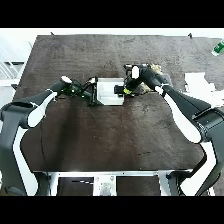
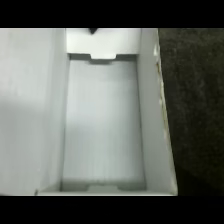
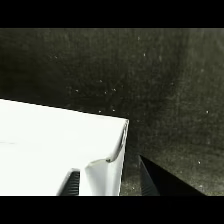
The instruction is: Fold the box and place the chain.
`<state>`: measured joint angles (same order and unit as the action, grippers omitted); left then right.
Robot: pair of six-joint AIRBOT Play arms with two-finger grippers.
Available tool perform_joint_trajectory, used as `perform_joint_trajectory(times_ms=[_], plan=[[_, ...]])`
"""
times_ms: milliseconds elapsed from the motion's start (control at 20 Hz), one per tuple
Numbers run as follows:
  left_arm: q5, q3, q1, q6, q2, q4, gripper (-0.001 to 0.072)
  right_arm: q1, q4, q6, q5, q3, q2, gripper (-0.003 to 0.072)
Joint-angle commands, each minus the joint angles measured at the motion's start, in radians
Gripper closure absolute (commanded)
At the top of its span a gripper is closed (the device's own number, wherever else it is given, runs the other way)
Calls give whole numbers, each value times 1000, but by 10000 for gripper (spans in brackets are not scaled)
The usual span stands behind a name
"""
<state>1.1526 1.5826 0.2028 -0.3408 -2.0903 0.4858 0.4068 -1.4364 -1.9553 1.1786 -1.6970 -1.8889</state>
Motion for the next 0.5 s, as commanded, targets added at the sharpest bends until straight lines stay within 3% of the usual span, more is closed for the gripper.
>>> perform_joint_trajectory(times_ms=[0,300,350,450], plan=[[0,0,0,0,0,0,178,3,-20,-36,37,-31,-17,333],[0,0,0,0,0,0,178,5,-61,-88,71,-34,-29,334],[0,0,0,0,0,0,178,8,-60,-90,71,-34,-29,384],[0,0,0,0,0,0,178,17,-57,-97,70,-34,-29,392]])
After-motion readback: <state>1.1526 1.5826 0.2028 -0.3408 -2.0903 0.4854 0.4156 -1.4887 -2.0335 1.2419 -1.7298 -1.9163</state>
